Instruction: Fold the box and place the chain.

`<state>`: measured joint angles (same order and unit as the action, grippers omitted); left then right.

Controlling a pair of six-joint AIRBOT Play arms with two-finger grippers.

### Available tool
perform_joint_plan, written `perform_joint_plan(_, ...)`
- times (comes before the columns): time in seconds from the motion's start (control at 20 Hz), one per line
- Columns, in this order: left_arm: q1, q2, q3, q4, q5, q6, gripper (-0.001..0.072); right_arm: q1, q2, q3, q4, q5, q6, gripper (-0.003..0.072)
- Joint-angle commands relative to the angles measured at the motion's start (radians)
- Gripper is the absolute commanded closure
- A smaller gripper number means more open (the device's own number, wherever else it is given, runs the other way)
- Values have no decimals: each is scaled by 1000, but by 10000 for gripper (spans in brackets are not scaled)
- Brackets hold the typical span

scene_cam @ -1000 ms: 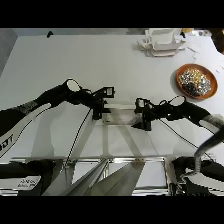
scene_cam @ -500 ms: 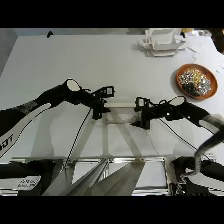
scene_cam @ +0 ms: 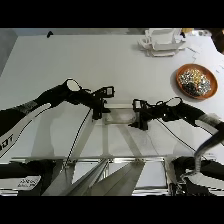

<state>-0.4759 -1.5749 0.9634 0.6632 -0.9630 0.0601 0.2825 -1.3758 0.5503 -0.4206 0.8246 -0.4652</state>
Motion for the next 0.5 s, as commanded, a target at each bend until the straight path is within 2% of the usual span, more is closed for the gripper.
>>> perform_joint_plan(0.0,1,1,1,-1,2,0,701,10,-7,0,-1,-6,-7,169)
perform_joint_plan(0.05,1,1,1,-1,2,0,701,10,-7,0,-1,-7,-7,190)
perform_joint_plan(0.15,1,1,1,-1,2,0,701,10,-7,0,-1,-21,-6,285)
perform_joint_plan(0.45,1,1,1,-1,2,0,701,10,-7,0,-15,-29,-7,289)
